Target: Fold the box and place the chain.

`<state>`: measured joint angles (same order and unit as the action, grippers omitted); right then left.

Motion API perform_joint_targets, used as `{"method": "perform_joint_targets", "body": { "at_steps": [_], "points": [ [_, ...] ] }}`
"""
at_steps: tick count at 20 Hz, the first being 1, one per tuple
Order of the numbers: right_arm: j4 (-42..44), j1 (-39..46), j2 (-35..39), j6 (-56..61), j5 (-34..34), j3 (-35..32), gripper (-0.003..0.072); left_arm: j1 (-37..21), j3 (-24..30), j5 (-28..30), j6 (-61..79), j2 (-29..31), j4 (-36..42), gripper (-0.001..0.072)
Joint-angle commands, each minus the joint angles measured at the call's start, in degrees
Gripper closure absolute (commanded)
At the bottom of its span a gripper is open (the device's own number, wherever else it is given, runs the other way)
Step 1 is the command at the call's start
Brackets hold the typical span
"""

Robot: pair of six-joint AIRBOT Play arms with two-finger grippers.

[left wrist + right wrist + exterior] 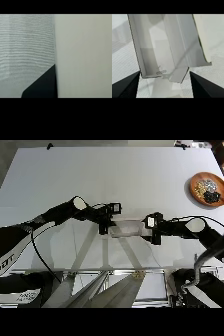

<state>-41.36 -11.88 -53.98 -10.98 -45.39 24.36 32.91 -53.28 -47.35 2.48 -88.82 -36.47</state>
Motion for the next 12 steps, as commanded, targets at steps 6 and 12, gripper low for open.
{"method": "perform_joint_targets", "body": {
  "at_steps": [6, 12],
  "points": [
    [1.9, 0.6, -3.2, -4.4, -1.5, 0.5, -0.0006, 0.0, -0.1, 0.0, 0.0, 0.0, 0.0, 0.0696],
    [2.8, 0.7, -3.5, -5.2, -0.9, 0.5, -0.0006, 0.0, -0.1, 0.0, 0.0, 0.0, 0.0, 0.0696]
  ]
}}
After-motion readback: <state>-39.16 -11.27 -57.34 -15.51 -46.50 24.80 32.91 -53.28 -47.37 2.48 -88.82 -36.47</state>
